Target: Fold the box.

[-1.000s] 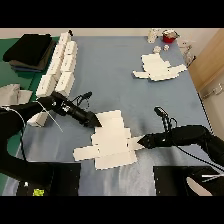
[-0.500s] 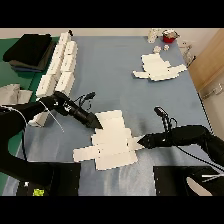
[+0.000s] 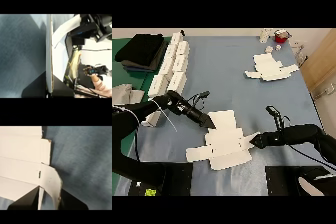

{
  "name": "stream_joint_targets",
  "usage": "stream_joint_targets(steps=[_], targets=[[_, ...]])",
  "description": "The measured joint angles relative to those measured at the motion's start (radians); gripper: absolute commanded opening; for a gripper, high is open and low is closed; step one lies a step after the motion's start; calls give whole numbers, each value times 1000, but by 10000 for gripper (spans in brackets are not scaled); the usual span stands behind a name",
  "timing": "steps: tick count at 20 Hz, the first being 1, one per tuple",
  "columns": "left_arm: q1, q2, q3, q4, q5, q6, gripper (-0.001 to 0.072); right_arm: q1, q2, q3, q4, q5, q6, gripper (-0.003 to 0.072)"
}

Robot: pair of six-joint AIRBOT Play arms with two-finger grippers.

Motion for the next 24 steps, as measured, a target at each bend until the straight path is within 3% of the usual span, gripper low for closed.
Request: stream_joint_targets(steps=[2,3,5,9,17,24], targets=[[-4,17,16,-4,-18,72,4,-8,0,37,-124,2,54,338],[-13,37,22,-6,-16,119,4,-13,0,60,-202,3,102,378],[-36,95,28,0,22,221,4,-27,0,113,-386,5,266,554],[-117,272,4,13,193,404,4,-57,0,213,-632,7,585,553],[-347,623,-243,7,619,688,4,-70,-10,262,-706,25,766,553],[-520,700,-410,-177,902,916,6,-71,-27,266,-703,37,800,553]])
